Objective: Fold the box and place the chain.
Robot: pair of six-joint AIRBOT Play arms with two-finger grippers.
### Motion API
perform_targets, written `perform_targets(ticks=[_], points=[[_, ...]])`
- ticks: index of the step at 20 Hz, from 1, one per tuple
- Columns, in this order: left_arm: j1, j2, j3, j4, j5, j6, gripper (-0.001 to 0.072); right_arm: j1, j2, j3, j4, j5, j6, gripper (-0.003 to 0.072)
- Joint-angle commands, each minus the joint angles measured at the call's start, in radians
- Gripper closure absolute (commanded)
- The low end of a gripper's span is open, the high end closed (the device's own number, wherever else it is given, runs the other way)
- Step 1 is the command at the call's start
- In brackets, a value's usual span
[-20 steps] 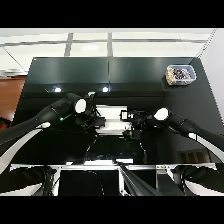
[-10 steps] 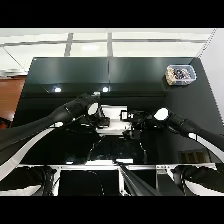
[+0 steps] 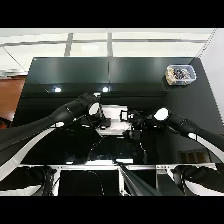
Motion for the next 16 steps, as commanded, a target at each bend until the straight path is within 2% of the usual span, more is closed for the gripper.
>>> perform_targets(ticks=[1,3,4,5,6,16], points=[[0.000,0.000,0.001,-0.014,0.000,-0.008,0.0268,0.001,0.000,0.000,0.000,0.000,0.001,0.0558],[0.000,0.000,0.001,-0.014,0.008,-0.020,0.0447,0.001,0.000,0.000,0.000,0.000,0.001,0.0558],[0.000,0.000,0.001,-0.014,0.010,-0.020,0.0465,0.001,0.000,0.000,0.000,0.000,0.001,0.0558],[0.000,0.000,0.001,-0.010,0.010,-0.020,0.0616,0.001,0.000,0.000,0.000,0.000,0.001,0.0558],[0.000,0.000,0.001,-0.010,0.013,-0.019,0.0685,0.001,0.000,0.000,0.000,0.000,0.001,0.0558],[0.000,-0.001,0.001,-0.018,0.022,-0.019,0.0684,0.001,0.000,0.000,0.000,0.000,0.001,0.0558]])
